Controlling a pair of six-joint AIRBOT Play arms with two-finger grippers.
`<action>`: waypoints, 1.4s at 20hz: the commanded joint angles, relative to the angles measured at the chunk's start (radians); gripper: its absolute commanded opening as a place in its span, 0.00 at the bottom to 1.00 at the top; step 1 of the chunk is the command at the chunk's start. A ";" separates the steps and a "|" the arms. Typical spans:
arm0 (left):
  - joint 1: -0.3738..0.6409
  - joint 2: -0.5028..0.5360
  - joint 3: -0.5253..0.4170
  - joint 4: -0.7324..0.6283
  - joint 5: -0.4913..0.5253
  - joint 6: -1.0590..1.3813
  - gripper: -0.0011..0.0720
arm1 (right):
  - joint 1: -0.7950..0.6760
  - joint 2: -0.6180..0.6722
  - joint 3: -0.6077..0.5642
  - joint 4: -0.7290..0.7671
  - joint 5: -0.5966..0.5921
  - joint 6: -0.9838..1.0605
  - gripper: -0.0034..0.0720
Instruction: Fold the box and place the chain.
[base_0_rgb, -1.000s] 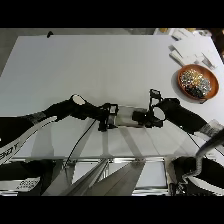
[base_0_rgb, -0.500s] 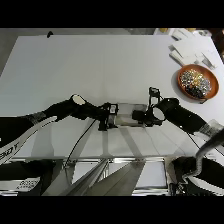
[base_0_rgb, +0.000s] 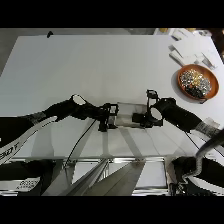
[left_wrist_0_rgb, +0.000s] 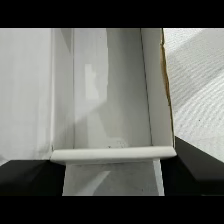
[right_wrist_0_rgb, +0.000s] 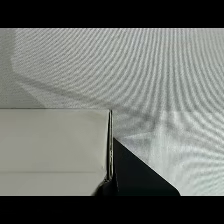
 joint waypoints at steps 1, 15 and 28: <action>0.000 0.000 0.000 0.000 0.003 -0.001 0.07 | 0.000 -0.001 -0.001 0.000 0.006 -0.019 0.07; 0.000 0.000 0.001 0.000 0.003 -0.001 0.07 | 0.000 0.085 0.000 0.000 -0.010 -0.066 0.61; 0.000 0.000 0.001 0.000 0.003 -0.001 0.07 | 0.031 0.093 -0.037 0.019 -0.024 -0.060 0.26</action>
